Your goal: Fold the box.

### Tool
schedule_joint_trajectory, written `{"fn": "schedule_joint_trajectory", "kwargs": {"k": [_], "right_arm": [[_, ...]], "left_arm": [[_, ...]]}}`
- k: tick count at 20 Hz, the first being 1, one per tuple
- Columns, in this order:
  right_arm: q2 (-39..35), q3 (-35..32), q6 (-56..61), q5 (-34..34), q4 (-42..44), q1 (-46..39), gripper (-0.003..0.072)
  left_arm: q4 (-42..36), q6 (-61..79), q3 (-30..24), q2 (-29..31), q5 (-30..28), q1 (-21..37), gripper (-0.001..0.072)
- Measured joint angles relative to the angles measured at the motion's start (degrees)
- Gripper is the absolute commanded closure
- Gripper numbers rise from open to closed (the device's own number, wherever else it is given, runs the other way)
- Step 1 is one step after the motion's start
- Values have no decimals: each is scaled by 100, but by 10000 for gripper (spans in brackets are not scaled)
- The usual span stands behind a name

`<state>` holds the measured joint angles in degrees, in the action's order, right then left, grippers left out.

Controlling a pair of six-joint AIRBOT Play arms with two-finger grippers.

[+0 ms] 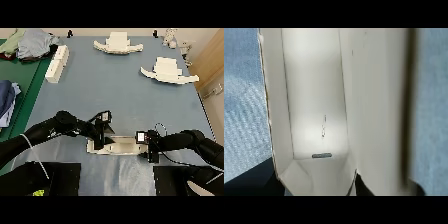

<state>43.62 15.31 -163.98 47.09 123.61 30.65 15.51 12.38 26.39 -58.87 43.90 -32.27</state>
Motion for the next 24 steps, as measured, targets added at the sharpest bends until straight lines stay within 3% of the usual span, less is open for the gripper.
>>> {"fn": "schedule_joint_trajectory", "kwargs": {"k": [1,4,6,7,10,14,19,24], "right_arm": [[0,0,-2,-2,0,0,150],[0,0,0,-2,0,0,150],[0,-2,0,-4,0,0,151],[0,-2,-2,-4,0,0,151],[0,-2,0,-4,0,0,150],[0,-2,-2,-7,2,0,150],[0,-2,0,-9,0,0,150],[0,-2,0,-7,2,0,150]], "left_arm": [[55,-127,-2,125,13,55,82],[605,-1222,4,675,133,286,102],[1331,-2468,24,1172,560,374,578],[1694,-3062,24,1392,815,402,694],[2175,-4664,31,1897,1596,409,694],[1567,-6186,35,1915,1587,81,694],[358,-6719,369,925,660,-162,694],[70,-6909,901,-468,42,-212,695]]}}
